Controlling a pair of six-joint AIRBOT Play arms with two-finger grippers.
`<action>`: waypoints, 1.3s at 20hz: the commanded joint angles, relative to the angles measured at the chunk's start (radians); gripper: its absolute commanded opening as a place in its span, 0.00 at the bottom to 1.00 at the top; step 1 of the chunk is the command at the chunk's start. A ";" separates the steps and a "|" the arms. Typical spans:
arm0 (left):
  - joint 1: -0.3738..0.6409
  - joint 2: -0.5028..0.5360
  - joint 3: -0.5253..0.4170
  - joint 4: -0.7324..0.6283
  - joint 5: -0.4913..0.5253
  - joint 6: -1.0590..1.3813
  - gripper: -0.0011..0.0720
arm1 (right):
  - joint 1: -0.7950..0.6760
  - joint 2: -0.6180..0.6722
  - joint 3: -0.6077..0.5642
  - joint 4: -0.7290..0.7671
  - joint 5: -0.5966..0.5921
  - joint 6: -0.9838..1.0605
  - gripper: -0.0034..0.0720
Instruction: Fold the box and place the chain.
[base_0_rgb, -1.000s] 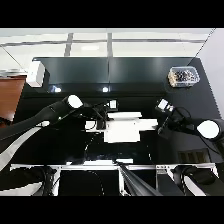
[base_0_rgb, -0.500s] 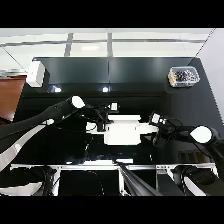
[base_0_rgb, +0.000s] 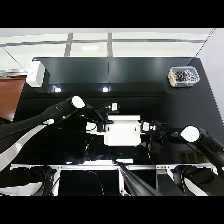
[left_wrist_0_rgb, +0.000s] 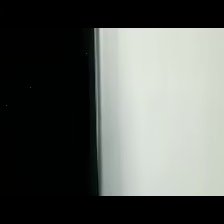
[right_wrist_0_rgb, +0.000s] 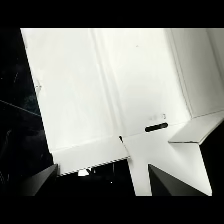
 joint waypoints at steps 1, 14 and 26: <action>-0.001 -0.001 0.000 0.001 0.000 0.000 0.04 | 0.010 -0.010 0.007 -0.024 0.022 -0.014 0.86; -0.001 -0.001 0.000 0.000 0.001 0.000 0.04 | 0.027 -0.058 0.052 -0.008 0.091 -0.110 0.86; -0.001 -0.001 0.000 0.000 0.000 0.000 0.04 | 0.074 -0.164 0.082 -0.006 0.027 -0.149 0.86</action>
